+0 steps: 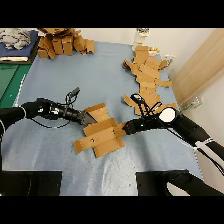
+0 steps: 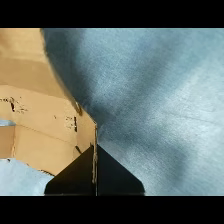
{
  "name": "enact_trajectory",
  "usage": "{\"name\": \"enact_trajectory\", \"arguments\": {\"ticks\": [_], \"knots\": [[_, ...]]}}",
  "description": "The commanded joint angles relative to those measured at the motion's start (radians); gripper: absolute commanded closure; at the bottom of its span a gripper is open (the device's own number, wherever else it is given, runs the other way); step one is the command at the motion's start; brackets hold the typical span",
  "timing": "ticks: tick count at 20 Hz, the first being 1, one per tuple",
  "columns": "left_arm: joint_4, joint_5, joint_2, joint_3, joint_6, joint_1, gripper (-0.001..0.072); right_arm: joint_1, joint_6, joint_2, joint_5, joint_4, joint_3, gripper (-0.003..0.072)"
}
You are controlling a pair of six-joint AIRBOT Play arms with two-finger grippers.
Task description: Fold the box.
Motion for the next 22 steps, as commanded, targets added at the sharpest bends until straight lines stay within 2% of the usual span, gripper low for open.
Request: {"name": "enact_trajectory", "arguments": {"ticks": [1,7,8,9,14,16,17,19,22], "knots": [[0.005,0.009,-0.001,0.001,0.023,-0.007,0.0558,0.0,0.0,0.0,-0.002,0.0,0.0,0.0685],[-0.009,0.026,-0.001,0.001,0.032,-0.007,0.0558,0.0,0.0,0.0,0.0,-0.011,0.0,0.0685],[-0.009,0.031,-0.001,0.001,0.039,-0.007,0.0641,0.0,0.0,0.0,0.0,-0.013,0.0,0.0685],[-0.009,0.032,-0.001,0.002,0.062,-0.007,0.0695,0.0,0.0,0.0,0.002,-0.016,0.0,0.0685],[-0.019,0.037,-0.001,0.01,0.112,-0.007,0.0694,0.0,0.0,0.0,0.006,-0.017,0.0,0.0678],[-0.019,0.026,0.0,0.029,0.155,-0.008,0.0695,-0.002,0.012,0.0,0.005,-0.017,0.0,0.0463],[-0.019,0.01,0.0,0.04,0.191,-0.01,0.0694,-0.004,0.026,0.0,0.003,-0.017,0.0,0.0437],[-0.014,-0.018,0.0,0.062,0.237,-0.015,0.0694,-0.005,0.03,0.0,-0.005,-0.018,0.001,0.0439],[0.077,-0.003,0.017,0.082,0.272,-0.062,0.0694,-0.005,0.066,0.0,-0.034,-0.018,0.009,0.0453]]}}
